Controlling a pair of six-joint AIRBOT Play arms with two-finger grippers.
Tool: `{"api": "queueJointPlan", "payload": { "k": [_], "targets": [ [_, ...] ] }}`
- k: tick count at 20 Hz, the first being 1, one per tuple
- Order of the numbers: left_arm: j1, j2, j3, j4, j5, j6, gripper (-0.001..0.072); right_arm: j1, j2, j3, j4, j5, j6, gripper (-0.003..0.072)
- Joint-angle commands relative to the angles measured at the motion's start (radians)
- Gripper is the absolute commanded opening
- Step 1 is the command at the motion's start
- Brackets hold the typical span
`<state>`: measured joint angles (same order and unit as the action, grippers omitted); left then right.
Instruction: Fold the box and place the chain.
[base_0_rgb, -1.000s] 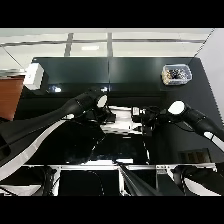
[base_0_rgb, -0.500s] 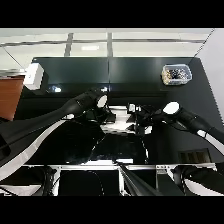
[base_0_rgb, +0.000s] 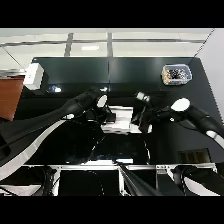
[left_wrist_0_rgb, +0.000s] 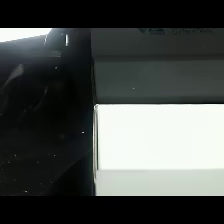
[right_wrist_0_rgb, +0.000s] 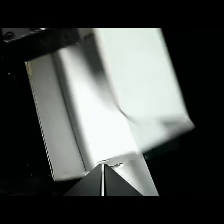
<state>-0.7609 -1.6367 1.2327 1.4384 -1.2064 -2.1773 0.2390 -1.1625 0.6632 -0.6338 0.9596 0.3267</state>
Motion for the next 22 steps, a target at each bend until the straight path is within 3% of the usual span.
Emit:
{"api": "queueJointPlan", "payload": {
  "k": [1, 4, 7, 12, 15, 17, 18, 20, 22],
  "targets": [
    [0.002, 0.000, 0.011, -0.029, -0.006, -0.037, 0.0024, -0.194, 0.106, 0.016, -0.153, 0.137, 0.410, 0.0010],
    [0.002, -0.001, 0.026, -0.025, -0.011, -0.057, 0.0024, -0.414, 0.108, -0.029, -0.186, 0.117, 0.663, 0.0010],
    [0.001, -0.005, 0.026, -0.022, -0.008, -0.056, 0.0025, -0.481, 0.096, -0.146, -0.186, 0.008, 0.854, 0.0010],
    [0.002, -0.005, 0.026, -0.023, -0.006, -0.049, 0.0026, -0.354, -0.055, -0.171, -0.063, 0.045, 0.845, 0.0011],
    [0.002, -0.005, 0.026, -0.023, -0.007, -0.049, 0.0026, -0.238, -0.132, -0.164, 0.195, 0.055, 0.644, 0.0011],
    [0.002, -0.005, 0.026, -0.023, -0.010, -0.049, 0.0026, -0.206, -0.132, -0.126, 0.270, 0.067, 0.594, 0.0012],
    [0.002, -0.005, 0.026, -0.023, -0.010, -0.049, 0.0026, -0.200, -0.132, -0.098, 0.265, 0.083, 0.594, 0.0046],
    [0.002, -0.005, 0.026, -0.023, -0.009, -0.049, 0.0026, -0.191, -0.132, -0.060, 0.264, 0.130, 0.597, 0.0476],
    [0.002, -0.005, 0.026, -0.023, -0.008, -0.049, 0.0026, -0.176, -0.132, -0.029, 0.264, 0.177, 0.609, 0.0493]
  ]
}}
